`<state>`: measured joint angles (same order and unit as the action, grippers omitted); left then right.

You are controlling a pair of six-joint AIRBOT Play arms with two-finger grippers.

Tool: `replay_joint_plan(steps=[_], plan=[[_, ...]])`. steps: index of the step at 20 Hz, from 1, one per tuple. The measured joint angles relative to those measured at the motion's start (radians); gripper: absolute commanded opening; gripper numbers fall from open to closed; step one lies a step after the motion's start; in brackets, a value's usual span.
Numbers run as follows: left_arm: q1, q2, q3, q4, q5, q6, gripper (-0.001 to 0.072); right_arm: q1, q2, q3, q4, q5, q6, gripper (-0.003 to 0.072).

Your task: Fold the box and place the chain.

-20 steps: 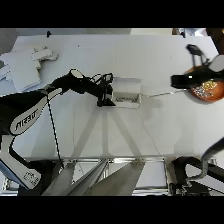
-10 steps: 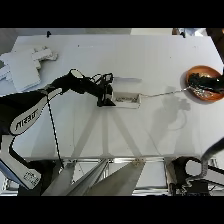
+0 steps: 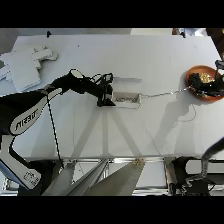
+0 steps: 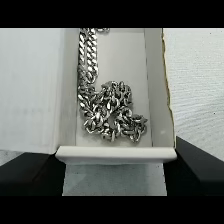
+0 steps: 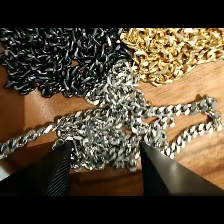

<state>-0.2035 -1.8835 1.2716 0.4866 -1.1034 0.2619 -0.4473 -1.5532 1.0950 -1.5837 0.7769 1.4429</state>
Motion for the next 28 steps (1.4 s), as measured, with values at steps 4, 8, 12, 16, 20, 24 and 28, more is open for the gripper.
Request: replay_joint_plan(steps=[4,8,12,16,20,24,28], plan=[[0.000,0.000,0.000,0.000,0.000,0.000,0.0567,0.000,-0.030,0.000,-0.006,-0.021,0.000,0.0038],[0.000,0.000,0.000,0.000,0.000,0.000,0.0567,0.006,-0.035,-0.001,-0.014,-0.027,0.000,0.0007],[0.000,0.000,0.000,0.000,0.000,0.000,0.0567,0.040,0.000,-0.003,-0.022,0.004,-0.007,0.0007],[0.000,0.000,0.000,0.000,0.000,0.000,0.0567,0.094,0.093,-0.002,-0.023,0.011,-0.011,0.0007],[0.000,0.000,0.000,0.000,0.000,0.000,0.0567,0.169,0.201,-0.002,-0.020,0.061,-0.013,0.0008],[0.000,0.000,0.000,0.000,0.000,0.000,0.0567,0.273,0.277,-0.002,-0.016,0.154,-0.027,0.0008],[0.000,0.000,0.000,0.000,0.000,0.000,0.0567,0.399,0.306,-0.002,0.011,0.241,-0.034,0.0007]])
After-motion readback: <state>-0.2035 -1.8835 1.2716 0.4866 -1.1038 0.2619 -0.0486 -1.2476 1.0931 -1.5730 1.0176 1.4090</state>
